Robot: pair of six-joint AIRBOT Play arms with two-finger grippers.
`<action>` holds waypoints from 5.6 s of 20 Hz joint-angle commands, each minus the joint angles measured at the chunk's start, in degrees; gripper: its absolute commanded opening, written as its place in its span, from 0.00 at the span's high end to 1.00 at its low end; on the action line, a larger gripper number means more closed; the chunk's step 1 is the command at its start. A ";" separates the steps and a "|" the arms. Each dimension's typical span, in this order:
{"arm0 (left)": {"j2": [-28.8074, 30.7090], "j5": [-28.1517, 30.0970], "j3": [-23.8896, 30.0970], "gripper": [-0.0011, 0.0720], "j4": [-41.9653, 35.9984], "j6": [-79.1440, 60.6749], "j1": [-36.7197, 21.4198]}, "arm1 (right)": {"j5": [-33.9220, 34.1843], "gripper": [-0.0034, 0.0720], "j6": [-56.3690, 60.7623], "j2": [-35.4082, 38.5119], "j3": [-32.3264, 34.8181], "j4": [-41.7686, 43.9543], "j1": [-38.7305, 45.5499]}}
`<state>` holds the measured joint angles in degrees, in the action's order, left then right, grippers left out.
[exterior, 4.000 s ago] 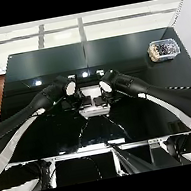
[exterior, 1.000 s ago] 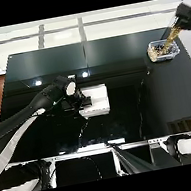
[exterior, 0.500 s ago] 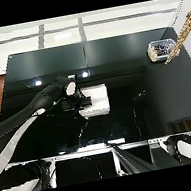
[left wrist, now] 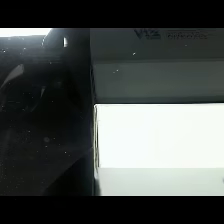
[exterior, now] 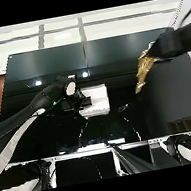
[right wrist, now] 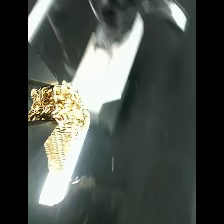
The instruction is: Fold the box and place the chain.
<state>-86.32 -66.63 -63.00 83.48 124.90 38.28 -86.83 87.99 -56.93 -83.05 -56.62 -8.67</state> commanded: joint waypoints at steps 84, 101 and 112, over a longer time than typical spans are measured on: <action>10.84 16.65 27.47 0.46 -53.55 -148.06 -21.40 | 32.15 0.01 4.02 -6.40 26.93 -6.88 -8.31; 10.84 16.59 27.47 0.46 -53.55 -148.06 -21.40 | 28.96 0.02 -65.35 -18.88 23.56 5.44 -20.24; 10.84 16.59 27.47 0.46 -53.53 -148.06 -21.40 | 26.88 0.02 -72.00 -19.32 24.70 11.54 -21.44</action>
<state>-75.44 -50.04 -35.51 29.91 -23.16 16.86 -59.40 17.63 -76.20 -58.76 -46.22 -30.00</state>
